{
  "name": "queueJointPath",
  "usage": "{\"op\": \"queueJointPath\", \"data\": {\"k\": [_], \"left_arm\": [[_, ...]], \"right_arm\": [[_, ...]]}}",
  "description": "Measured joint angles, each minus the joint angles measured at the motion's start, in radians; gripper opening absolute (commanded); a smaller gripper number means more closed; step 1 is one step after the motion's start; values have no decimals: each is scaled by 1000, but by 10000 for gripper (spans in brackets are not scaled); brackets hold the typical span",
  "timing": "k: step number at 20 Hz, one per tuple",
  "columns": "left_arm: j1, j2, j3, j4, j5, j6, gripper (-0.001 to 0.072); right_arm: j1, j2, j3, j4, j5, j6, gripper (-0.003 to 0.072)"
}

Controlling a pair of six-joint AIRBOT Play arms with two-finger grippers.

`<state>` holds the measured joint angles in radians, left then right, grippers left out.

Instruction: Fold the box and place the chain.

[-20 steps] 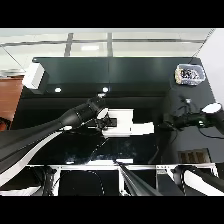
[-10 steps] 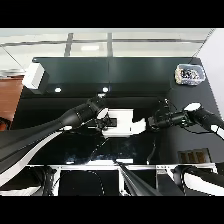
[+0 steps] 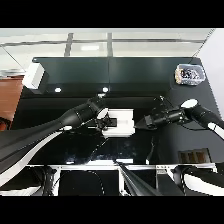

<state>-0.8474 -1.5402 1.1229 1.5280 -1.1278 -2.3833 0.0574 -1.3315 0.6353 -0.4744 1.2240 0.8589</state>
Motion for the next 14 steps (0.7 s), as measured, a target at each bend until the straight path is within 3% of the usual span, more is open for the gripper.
{"op": "queueJointPath", "data": {"k": [1,3,5,14], "left_arm": [[0,0,0,0,0,0,29],[0,0,0,0,0,0,29],[0,0,0,0,0,0,29],[0,0,0,0,0,0,29]], "right_arm": [[25,0,19,-4,-9,22,553],[77,1,61,-43,-30,97,411],[130,1,103,-100,-50,185,364],[319,1,243,-375,-104,557,363]]}}
